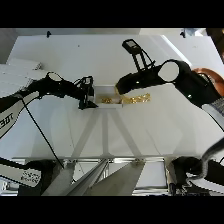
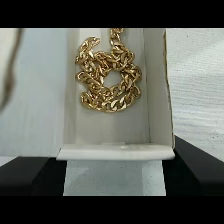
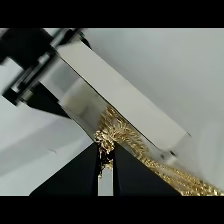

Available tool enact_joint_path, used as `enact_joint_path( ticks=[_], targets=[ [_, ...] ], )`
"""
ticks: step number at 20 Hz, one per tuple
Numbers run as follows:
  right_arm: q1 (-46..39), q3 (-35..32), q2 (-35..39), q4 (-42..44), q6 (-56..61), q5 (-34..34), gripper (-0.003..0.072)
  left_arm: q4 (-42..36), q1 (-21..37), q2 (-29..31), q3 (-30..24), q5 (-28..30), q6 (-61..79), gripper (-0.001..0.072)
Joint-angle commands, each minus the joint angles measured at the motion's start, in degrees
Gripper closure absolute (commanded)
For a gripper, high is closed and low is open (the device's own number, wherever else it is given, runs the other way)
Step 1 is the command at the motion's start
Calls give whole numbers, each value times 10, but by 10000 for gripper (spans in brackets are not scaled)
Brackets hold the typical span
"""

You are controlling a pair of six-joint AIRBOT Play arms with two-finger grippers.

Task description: Fold the box and place the chain.

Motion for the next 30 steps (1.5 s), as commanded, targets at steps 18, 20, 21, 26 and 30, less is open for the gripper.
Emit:
enact_joint_path(
  ticks=[18, 20, 21, 26, 30],
  targets=[
    [54, 1, -47, -135, -55, 10, 478, 0, 0, 0, 0, 0, 0, 536],
    [30, 1, -14, -201, -55, 60, 477, 0, 0, 0, 0, 0, 0, 536],
    [10, 0, -5, -228, -55, 87, 456, 0, 0, 0, 0, 0, 0, 536],
    [-79, -1, -28, -296, -107, 163, 247, 0, 0, 0, 0, 0, 0, 536],
    [-109, -1, -97, -295, -168, 151, 98, 0, 0, 0, 0, 0, 0, 536]
  ],
)
